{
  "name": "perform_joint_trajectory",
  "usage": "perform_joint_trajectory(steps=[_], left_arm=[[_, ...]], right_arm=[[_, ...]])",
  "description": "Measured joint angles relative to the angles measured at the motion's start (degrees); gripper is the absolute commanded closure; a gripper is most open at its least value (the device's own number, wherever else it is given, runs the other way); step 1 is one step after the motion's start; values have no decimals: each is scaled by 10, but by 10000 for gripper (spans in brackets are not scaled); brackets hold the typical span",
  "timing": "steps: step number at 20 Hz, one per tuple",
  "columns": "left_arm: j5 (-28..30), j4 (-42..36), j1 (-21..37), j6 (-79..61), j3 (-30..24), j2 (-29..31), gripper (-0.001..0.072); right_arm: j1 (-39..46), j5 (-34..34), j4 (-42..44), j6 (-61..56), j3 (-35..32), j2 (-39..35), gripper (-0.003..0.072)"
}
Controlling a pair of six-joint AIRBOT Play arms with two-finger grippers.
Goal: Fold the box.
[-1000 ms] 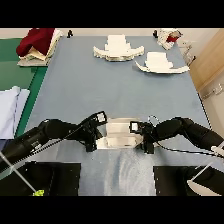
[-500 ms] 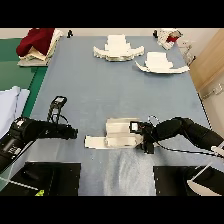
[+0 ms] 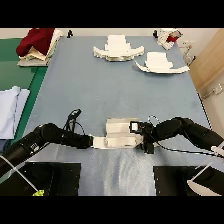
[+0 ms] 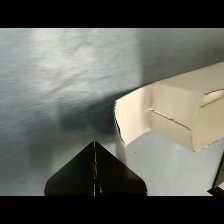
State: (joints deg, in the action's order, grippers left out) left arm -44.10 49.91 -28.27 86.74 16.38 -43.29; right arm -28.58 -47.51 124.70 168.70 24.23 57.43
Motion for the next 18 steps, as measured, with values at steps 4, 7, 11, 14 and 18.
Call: perform_joint_trajectory(steps=[4,7,11,14,18], left_arm=[[49,-37,-59,-5,14,-23,697],[51,-46,-73,-6,30,-16,696],[42,-56,-79,-7,43,-7,694],[36,-61,-80,-7,48,-5,694],[26,-61,-80,-7,58,-4,323]], right_arm=[[0,0,0,0,0,0,237],[0,0,0,0,0,0,237],[0,0,0,0,0,0,237],[0,0,0,0,0,0,237],[0,0,0,0,0,0,237]])
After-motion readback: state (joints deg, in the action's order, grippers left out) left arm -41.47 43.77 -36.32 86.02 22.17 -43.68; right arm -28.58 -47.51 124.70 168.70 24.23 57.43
